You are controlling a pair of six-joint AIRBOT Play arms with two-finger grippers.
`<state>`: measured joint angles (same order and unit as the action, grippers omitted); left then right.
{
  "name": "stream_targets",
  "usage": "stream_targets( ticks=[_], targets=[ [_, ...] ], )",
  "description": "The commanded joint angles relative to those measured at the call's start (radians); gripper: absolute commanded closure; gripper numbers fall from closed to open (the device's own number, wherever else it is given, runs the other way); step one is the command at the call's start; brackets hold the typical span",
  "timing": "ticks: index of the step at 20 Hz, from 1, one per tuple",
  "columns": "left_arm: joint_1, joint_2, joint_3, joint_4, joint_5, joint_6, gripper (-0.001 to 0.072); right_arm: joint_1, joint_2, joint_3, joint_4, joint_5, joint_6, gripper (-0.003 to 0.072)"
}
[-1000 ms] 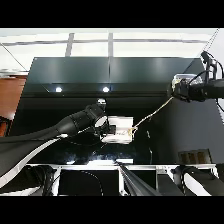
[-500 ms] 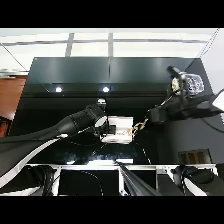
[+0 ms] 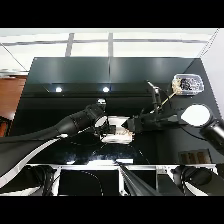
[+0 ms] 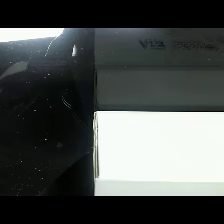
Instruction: Fold the box and place the chain.
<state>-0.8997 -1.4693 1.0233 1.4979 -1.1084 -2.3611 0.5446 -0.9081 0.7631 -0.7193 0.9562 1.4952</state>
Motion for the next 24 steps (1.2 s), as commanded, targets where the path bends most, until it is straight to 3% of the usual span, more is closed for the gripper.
stream_targets(
  ticks=[1,8,10,13,15,17,19,21,22,23,24],
  targets=[
    [0.000,0.000,0.000,0.000,0.000,0.000,0.0676,0.025,-0.042,-0.010,0.009,-0.071,0.012,0.0662],
    [0.000,0.000,0.000,0.000,0.000,0.000,0.0676,0.024,-0.048,-0.010,-0.015,-0.056,0.013,0.0652],
    [0.000,0.000,0.000,0.000,0.000,0.001,0.0676,0.011,-0.047,-0.009,-0.014,-0.047,0.016,0.0379],
    [0.000,0.000,0.000,0.000,0.000,0.000,0.0676,-0.074,-0.015,-0.008,-0.045,0.021,0.014,0.0367],
    [0.000,0.000,0.000,0.000,0.000,0.001,0.0676,-0.186,0.026,-0.008,-0.148,0.080,0.015,0.0368],
    [0.000,0.000,0.000,0.000,0.000,0.001,0.0676,-0.302,0.040,-0.010,-0.351,0.100,0.015,0.0368],
    [0.000,0.000,0.000,0.000,0.000,0.001,0.0676,-0.391,0.027,-0.034,-0.675,-0.014,0.115,0.0368],
    [0.000,0.000,0.000,0.001,0.001,0.000,0.0676,-0.477,-0.012,-0.070,-0.879,-0.198,0.334,0.0366],
    [0.000,0.000,0.000,0.000,0.001,0.000,0.0676,-0.518,-0.050,-0.071,-0.902,-0.270,0.401,0.0331],
    [0.000,0.000,0.000,0.000,0.001,0.000,0.0676,-0.558,-0.100,-0.066,-0.888,-0.341,0.452,-0.0034],
    [0.000,0.000,0.000,0.000,0.000,0.001,0.0676,-0.582,-0.158,-0.045,-0.853,-0.381,0.454,-0.0034]
  ],
)
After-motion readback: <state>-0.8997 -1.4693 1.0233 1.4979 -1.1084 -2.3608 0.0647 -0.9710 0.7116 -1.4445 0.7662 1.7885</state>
